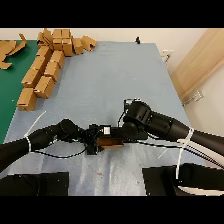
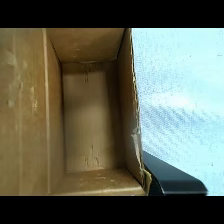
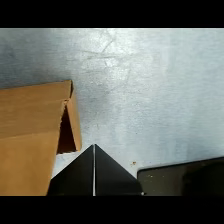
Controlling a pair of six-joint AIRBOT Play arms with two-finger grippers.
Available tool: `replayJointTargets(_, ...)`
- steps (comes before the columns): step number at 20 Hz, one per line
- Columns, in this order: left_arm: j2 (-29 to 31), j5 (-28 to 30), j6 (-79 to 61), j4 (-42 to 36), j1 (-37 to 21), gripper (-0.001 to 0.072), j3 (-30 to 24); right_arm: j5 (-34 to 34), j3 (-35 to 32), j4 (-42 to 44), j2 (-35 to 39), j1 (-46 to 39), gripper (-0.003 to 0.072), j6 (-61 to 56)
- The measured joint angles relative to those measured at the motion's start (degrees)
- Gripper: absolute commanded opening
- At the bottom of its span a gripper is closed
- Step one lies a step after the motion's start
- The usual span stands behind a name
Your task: Fold the box.
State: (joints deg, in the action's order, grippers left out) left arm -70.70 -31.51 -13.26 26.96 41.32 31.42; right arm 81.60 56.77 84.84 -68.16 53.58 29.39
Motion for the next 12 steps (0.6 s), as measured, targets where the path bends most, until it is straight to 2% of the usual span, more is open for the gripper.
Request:
replayJointTargets(5, 0.0, 0.0, 0.02, 0.0, 0.02, 0.0609, 0.0, 0.59, -3.54, -0.7, 1.42, -2.97, 0.0001, 1.44)
replayJointTargets(7, 0.0, -0.02, 0.02, 0.0, 0.0, 0.0609, 0.0, -3.87, -7.76, 2.27, 3.82, -8.26, 0.0001, 5.33)
replayJointTargets(9, 0.0, 0.0, 0.02, 0.02, 0.0, 0.0609, 0.0, -12.46, -12.59, 10.1, 6.36, -16.46, 0.0, 14.88)
replayJointTargets(12, 0.0, -0.02, 0.15, 0.02, 0.02, 0.061, 0.0, -23.04, -17.11, 33.05, 6.69, -30.75, 0.0001, 39.89)
